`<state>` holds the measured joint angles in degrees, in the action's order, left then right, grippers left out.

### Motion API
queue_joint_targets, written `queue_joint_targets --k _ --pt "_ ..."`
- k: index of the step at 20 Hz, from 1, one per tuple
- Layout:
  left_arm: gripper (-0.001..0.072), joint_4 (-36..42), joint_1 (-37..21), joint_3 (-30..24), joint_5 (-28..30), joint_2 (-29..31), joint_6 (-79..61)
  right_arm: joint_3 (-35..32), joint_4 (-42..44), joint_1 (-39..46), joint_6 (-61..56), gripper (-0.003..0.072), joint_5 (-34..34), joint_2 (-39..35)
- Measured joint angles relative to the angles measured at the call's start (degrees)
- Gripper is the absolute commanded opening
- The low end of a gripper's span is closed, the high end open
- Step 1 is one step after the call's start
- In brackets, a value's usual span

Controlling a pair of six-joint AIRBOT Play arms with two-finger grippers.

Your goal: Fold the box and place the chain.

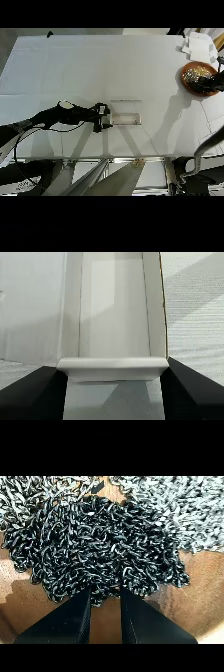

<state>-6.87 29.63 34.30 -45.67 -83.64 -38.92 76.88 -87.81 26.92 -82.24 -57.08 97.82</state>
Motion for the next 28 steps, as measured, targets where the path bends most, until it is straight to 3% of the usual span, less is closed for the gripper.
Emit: queue_joint_targets --k 2,3,4,11,19,28 --pt "0.007 0.0 0.0 0.0 0.0 0.0 0.0 0.0 0.3 0.0 0.1 0.0128 0.0 0.3" --pt "0.0071 0.0 0.0 0.0 0.0 0.0 0.0 0.0 0.4 0.0 0.2 0.0025 0.0 0.4" --pt "0.0071 0.0 0.0 0.0 0.0 0.0 0.0 0.0 0.4 0.0 0.2 0.0015 0.0 0.5" --pt "0.007 0.0 0.0 0.0 0.0 0.0 0.0 0.0 0.6 0.0 0.7 0.0014 -0.2 -2.7" --pt "0.0071 0.0 0.0 0.0 0.0 0.0 0.0 0.0 5.7 0.0 4.9 0.0015 -3.6 -20.6" --pt "0.0071 0.0 0.0 0.0 0.0 0.0 0.0 0.0 21.9 -3.4 9.9 0.0014 -19.0 -35.4"
